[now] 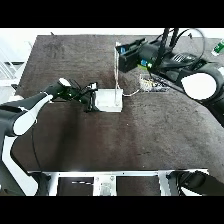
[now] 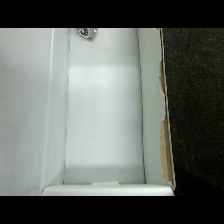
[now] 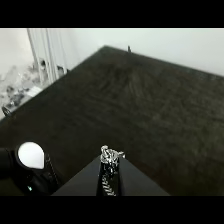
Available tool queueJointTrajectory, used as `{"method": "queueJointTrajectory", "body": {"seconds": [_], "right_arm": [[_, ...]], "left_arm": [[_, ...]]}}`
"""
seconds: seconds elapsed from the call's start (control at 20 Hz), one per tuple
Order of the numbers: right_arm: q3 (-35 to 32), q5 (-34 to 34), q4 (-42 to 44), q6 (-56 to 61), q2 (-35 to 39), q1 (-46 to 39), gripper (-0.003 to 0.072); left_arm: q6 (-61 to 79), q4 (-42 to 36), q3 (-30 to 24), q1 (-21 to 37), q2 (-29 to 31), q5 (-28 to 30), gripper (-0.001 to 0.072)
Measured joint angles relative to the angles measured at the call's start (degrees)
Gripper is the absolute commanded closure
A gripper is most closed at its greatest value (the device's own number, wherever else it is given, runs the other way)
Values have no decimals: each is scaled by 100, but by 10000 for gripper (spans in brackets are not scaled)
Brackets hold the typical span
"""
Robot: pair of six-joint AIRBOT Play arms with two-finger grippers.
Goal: Fold the box and place the chain.
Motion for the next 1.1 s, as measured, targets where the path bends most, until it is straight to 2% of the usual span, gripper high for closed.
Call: {"method": "queueJointTrajectory", "body": {"seconds": [0.65, 1.1], "right_arm": [[-227, 490, -1137, 247, 227, -509, 679], [-415, 1003, -1123, 442, 223, -280, 680]], "left_arm": [[0, 0, 0, 0, 0, 0, 245], [0, 0, 0, 0, 0, 0, 244]]}}
